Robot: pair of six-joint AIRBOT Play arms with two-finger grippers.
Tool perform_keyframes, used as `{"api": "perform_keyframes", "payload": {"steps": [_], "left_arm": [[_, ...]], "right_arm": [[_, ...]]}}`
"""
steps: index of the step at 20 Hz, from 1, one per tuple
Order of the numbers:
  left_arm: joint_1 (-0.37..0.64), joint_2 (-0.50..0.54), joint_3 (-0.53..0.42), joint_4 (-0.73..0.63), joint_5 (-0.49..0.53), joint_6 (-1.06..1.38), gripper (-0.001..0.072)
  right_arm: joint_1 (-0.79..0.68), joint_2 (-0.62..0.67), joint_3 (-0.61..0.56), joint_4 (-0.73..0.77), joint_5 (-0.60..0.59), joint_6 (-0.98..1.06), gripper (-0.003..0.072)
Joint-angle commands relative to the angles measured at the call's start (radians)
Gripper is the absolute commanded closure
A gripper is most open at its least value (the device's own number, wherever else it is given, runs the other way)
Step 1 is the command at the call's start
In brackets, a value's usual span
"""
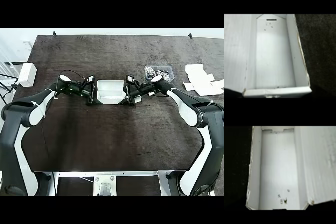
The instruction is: Fold the box and place the chain.
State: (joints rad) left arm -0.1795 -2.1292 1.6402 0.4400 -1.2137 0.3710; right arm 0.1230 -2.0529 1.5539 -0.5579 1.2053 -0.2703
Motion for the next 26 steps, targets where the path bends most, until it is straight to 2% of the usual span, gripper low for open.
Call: {"api": "perform_keyframes", "payload": {"steps": [1, 3, 13, 18, 19, 20, 21, 22, 24, 26], "left_arm": [[0.000, 0.000, 0.000, 0.000, -0.002, 0.000, 0.0182], [0.000, 0.000, 0.000, 0.001, -0.002, 0.000, 0.0182], [0.000, 0.000, 0.000, 0.001, -0.002, 0.000, 0.0182], [0.000, 0.000, 0.000, 0.001, 0.000, 0.000, 0.0182], [0.000, 0.000, 0.000, 0.001, 0.000, 0.000, 0.0182], [0.000, 0.000, 0.000, 0.001, 0.000, 0.000, 0.0182], [0.000, 0.000, 0.000, 0.001, 0.000, 0.000, 0.0182], [0.000, 0.000, 0.000, 0.001, 0.000, 0.000, 0.0182], [0.000, 0.000, 0.000, 0.001, 0.000, 0.000, 0.0182], [0.000, 0.000, 0.000, 0.001, -0.001, 0.000, 0.0182]], "right_arm": [[-0.002, 0.001, 0.001, 0.003, 0.003, 0.021, 0.0109], [-0.014, 0.004, 0.001, 0.003, -0.003, 0.043, -0.0031], [-0.102, 0.101, 0.001, -0.110, 0.005, 0.122, -0.0033], [-0.145, 0.201, 0.001, -0.065, 0.110, 0.141, -0.0022], [-0.141, 0.208, 0.001, -0.027, 0.146, 0.140, 0.0081], [-0.135, 0.207, 0.001, 0.013, 0.177, 0.139, 0.0312], [-0.128, 0.207, 0.000, 0.039, 0.207, 0.140, 0.0636], [-0.120, 0.207, -0.001, 0.056, 0.229, 0.137, 0.0674], [-0.097, 0.207, -0.015, 0.113, 0.222, 0.140, 0.0675], [-0.071, 0.207, -0.035, 0.156, 0.132, 0.164, 0.0675]]}}
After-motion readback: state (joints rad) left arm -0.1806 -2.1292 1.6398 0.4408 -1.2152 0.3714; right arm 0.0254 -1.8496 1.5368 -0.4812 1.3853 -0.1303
